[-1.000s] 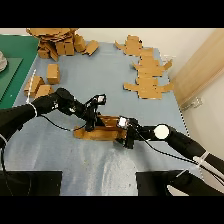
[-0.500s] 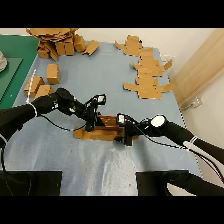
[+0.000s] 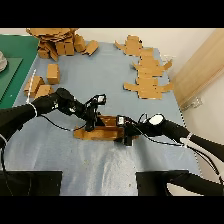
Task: Fold the box.
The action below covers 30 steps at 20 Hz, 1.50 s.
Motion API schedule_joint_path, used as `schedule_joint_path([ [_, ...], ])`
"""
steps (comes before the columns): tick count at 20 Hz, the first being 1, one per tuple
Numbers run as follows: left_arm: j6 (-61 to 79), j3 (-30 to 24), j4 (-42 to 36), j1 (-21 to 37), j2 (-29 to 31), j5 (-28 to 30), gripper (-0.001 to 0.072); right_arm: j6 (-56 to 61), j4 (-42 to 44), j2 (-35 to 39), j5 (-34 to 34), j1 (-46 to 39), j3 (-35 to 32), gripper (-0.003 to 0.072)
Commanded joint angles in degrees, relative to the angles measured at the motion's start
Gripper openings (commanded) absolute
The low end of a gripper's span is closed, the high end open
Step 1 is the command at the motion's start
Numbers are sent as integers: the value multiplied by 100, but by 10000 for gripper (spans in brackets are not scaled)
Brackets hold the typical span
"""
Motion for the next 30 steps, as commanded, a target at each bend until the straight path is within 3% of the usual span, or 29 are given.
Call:
schedule_joint_path([
  [1,2,0,0,-4,-2,-2,16,-407,310,-103,76,-4,59,711],
  [14,0,0,0,-4,-2,0,15,-208,155,-76,127,-2,90,710],
  [19,2,0,0,-4,-2,0,16,-208,-479,-76,525,-4,90,710],
  [30,2,0,0,-4,-2,0,16,-205,-190,-76,367,-4,92,696],
])
